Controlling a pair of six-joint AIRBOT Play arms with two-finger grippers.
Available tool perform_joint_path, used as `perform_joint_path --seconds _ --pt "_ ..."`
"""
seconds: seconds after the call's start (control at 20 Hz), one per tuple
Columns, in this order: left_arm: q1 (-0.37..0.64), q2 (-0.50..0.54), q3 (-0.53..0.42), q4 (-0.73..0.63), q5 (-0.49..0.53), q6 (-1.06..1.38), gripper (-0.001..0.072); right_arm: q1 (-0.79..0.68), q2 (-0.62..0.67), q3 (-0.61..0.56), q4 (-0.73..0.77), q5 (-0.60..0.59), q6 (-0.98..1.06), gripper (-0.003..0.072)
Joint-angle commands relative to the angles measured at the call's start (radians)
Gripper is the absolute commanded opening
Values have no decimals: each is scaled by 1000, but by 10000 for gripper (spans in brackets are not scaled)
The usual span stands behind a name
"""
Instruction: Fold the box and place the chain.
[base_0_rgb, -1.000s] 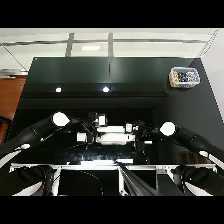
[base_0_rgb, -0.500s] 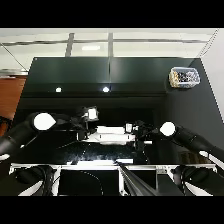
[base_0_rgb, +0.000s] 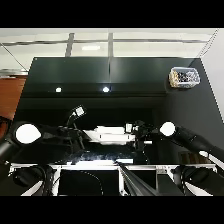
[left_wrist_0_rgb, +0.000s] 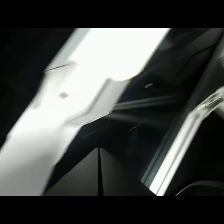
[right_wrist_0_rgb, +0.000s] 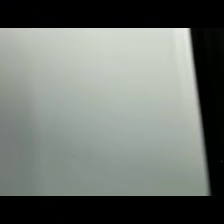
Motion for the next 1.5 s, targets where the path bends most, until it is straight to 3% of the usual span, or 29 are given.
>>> perform_joint_path --seconds 0.0,0.1,0.2,0.3,0.4,0.7,0.85,1.05,1.2,1.4,1.45 --pt "-116 -15 -86 -256 331 -57 28 1 0 0 0 0 0 203" --pt "-173 -70 -114 -344 606 -56 28 1 0 0 0 0 0 203" --pt "-218 -153 -111 -348 797 -56 29 1 0 0 0 0 0 203" --pt "-248 -231 -98 -348 930 -54 29 1 0 0 0 0 0 203" --pt "-259 -288 -71 -348 965 -53 29 1 0 0 0 0 0 203" --pt "-257 -391 -13 -224 734 -38 29 1 0 0 0 0 0 203" --pt "-248 -388 10 -187 642 6 29 1 0 0 0 0 0 203" --pt "-161 -288 76 13 559 -16 37 1 0 0 0 0 0 203" --pt "-47 -119 84 124 405 -16 185 1 0 0 0 -1 0 203" --pt "129 35 63 199 8 -14 184 1 0 0 0 -1 0 203" --pt "149 39 38 193 -18 16 344 1 0 0 0 0 0 203"
